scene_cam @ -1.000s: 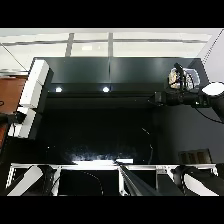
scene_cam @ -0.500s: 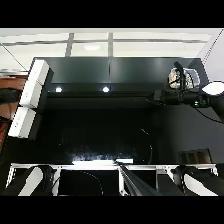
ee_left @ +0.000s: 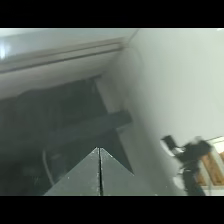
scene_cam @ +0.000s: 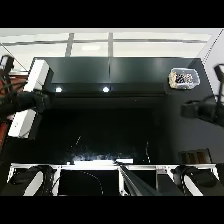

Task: Fold the box and place the chain.

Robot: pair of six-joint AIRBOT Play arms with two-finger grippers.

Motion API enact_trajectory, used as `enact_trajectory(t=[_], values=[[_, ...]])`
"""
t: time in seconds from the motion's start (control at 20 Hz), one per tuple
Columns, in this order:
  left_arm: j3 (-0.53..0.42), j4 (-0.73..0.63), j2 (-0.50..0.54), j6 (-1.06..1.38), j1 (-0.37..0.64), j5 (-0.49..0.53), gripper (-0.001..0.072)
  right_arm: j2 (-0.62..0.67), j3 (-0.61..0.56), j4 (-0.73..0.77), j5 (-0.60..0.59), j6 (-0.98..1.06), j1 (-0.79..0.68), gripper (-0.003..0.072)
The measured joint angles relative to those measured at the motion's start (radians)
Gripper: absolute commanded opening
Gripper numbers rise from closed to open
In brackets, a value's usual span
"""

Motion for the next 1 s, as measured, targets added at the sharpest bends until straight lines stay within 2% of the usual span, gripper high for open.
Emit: enact_trajectory(t=[0.15, 0.3, 1.0], values=[[-0.088, 0.032, 0.069, -0.037, 0.023, 0.007, 0.0030, 0.071, -0.065, -0.082, -0.011, 0.040, -0.019, 0.0044], [-0.122, 0.044, 0.098, -0.051, 0.033, 0.023, 0.0031, 0.096, -0.097, -0.095, -0.047, 0.058, -0.026, 0.0043], [-0.143, 0.053, 0.115, -0.058, 0.038, 0.063, 0.0031, 0.110, -0.114, -0.088, 0.000, 0.072, -0.029, 0.0043]])
